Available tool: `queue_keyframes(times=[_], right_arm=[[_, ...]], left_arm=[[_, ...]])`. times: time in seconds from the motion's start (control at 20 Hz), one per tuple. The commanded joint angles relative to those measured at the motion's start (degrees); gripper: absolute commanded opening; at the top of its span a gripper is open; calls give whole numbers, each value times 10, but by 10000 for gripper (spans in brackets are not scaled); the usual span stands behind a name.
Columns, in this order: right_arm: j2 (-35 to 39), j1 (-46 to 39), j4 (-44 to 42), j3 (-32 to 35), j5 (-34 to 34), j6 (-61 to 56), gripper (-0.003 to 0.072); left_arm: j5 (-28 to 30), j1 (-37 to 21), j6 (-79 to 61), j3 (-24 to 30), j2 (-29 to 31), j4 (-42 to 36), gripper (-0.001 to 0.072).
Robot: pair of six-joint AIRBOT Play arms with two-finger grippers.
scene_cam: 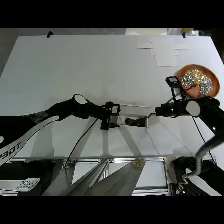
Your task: Fold the box and place the chain.
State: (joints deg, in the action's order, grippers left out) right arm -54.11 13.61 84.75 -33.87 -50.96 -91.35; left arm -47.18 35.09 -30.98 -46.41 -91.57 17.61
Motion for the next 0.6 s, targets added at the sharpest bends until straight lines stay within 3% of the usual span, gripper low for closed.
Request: queue_keyframes(times=[0.0,0.25,0.55], right_arm=[[75,0,-96,-1,-59,52,18],[158,0,-294,-1,-75,116,18],[177,0,-451,-1,-72,205,19]], left_arm=[[0,0,0,0,0,0,89],[0,0,0,0,0,0,89],[0,0,0,0,0,0,89]])
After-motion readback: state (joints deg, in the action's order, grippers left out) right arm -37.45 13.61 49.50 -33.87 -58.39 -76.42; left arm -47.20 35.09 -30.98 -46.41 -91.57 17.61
